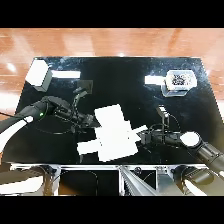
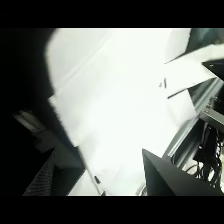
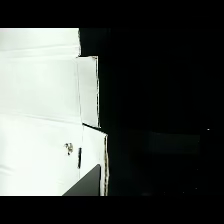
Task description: Fold the box and place the chain.
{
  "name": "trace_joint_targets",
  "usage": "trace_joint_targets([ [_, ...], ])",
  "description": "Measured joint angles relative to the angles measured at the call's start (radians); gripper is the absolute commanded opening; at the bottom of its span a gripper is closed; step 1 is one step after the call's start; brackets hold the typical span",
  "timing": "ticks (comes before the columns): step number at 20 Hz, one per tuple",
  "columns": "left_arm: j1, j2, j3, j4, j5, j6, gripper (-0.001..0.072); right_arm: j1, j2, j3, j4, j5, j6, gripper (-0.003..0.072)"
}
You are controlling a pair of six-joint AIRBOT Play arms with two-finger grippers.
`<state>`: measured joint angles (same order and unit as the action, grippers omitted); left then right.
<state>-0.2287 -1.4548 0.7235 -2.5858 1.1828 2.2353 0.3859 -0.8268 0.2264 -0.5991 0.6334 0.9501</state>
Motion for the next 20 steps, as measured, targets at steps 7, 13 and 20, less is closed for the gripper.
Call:
trace_joint_targets([
  [7,-0.048,-0.039,0.007,-0.039,0.024,0.175,0.0611,0.001,0.000,0.000,0.003,0.003,0.003,0.0035],
  [13,-0.059,-0.076,0.033,-0.040,0.064,0.251,0.0608,0.001,0.000,0.000,0.004,0.014,0.003,0.0036],
  [20,-0.060,-0.138,0.069,-0.022,0.119,0.272,0.0019,0.001,0.000,0.000,0.003,0.018,0.003,0.0037],
])
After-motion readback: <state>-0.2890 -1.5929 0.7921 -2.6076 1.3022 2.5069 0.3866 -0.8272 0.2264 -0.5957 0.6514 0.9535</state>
